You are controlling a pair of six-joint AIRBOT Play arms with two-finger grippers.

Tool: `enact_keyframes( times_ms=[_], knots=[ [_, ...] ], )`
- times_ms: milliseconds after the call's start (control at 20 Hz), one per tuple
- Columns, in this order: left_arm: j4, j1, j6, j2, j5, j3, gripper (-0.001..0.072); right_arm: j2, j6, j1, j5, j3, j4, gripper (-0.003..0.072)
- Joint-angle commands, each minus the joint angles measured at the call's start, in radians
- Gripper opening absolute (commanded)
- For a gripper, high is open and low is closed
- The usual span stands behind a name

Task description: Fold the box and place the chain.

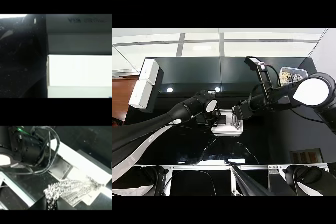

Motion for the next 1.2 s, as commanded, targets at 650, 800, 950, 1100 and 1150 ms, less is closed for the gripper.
enact_keyframes(
  times_ms=[650, 800, 950, 1100, 1150],
  knots=[
    [0.000, 0.001, 0.000, 0.000, 0.001, 0.000, 0.0028, -0.008, 0.026, -0.015, -0.195, -0.189, 0.021, 0.0223],
    [0.000, 0.001, 0.000, 0.000, 0.000, 0.000, 0.0028, 0.034, 0.013, -0.123, -0.048, -0.179, -0.104, 0.0221],
    [0.005, 0.001, 0.000, 0.000, -0.004, 0.000, 0.0028, 0.102, 0.013, -0.256, 0.149, -0.178, -0.350, 0.0220],
    [0.005, 0.001, 0.000, -0.001, -0.005, 0.000, 0.0028, 0.112, 0.003, -0.333, 0.229, -0.179, -0.438, 0.0220],
    [0.010, 0.001, 0.000, -0.001, -0.015, 0.000, 0.0028, 0.112, -0.006, -0.338, 0.212, -0.179, -0.433, 0.0219]
  ],
)
